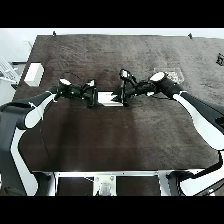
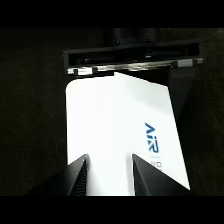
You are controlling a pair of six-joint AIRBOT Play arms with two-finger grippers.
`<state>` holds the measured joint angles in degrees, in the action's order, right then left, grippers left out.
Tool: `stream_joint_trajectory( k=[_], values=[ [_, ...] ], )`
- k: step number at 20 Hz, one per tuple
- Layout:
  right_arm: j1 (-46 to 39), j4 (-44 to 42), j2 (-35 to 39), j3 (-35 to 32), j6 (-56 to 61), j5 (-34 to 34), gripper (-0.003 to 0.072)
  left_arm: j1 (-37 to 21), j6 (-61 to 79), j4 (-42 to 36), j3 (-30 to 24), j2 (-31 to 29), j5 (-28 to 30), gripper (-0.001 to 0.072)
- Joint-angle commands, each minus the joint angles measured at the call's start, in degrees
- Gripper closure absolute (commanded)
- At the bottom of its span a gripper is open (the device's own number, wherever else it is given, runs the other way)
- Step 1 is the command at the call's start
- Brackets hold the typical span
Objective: Fold the box and place the chain.
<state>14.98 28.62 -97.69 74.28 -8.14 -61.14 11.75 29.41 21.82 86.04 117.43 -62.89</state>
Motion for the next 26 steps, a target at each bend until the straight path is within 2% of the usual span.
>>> stream_joint_trajectory(
  k=[1,4,5,7,8,11,12,13,16,19,26],
  values=[
    [0.28,-1.2,0.37,-1.49,-3.3,3.34,0.0351,-0.04,0.02,0.0,-0.02,0.0,0.09,0.0355],
    [0.26,-1.18,0.35,-2.12,-3.56,5.9,0.0226,-0.04,0.02,0.0,-0.02,0.0,0.11,0.0355],
    [0.24,-1.16,0.35,-2.27,-4.09,5.95,0.0207,-0.04,0.02,0.0,-0.02,0.0,0.11,0.0355],
    [0.24,-1.22,0.35,-2.36,-4.83,6.45,0.0214,-0.04,0.02,0.0,-0.02,0.0,0.11,0.0355],
    [0.24,-1.46,0.35,-2.34,-4.98,6.73,0.0271,-0.04,0.02,0.0,-0.02,0.0,0.11,0.0355],
    [0.17,-4.2,0.44,-1.7,-6.05,6.4,0.0294,-0.04,0.02,0.0,-0.02,0.0,0.11,0.0356],
    [0.2,-4.52,0.5,-1.14,-6.05,5.57,0.034,-0.04,0.02,0.0,-0.02,0.0,0.11,0.0355],
    [0.2,-4.63,0.5,-0.68,-6.03,5.07,0.0356,-0.04,0.0,0.0,-0.02,0.0,0.09,0.0355],
    [0.17,-4.39,0.48,-0.66,-5.16,4.44,0.0352,-0.04,0.0,0.0,-0.02,0.0,0.09,0.0355],
    [-0.42,-4.42,0.48,-0.7,-5.03,-1.07,0.035,-0.04,0.0,0.02,-0.02,0.0,0.07,0.0355],
    [-1.79,-4.63,-1.49,-1.75,-5.27,1.66,0.035,-0.04,0.0,0.0,-0.02,0.0,0.04,0.0355]
  ],
)
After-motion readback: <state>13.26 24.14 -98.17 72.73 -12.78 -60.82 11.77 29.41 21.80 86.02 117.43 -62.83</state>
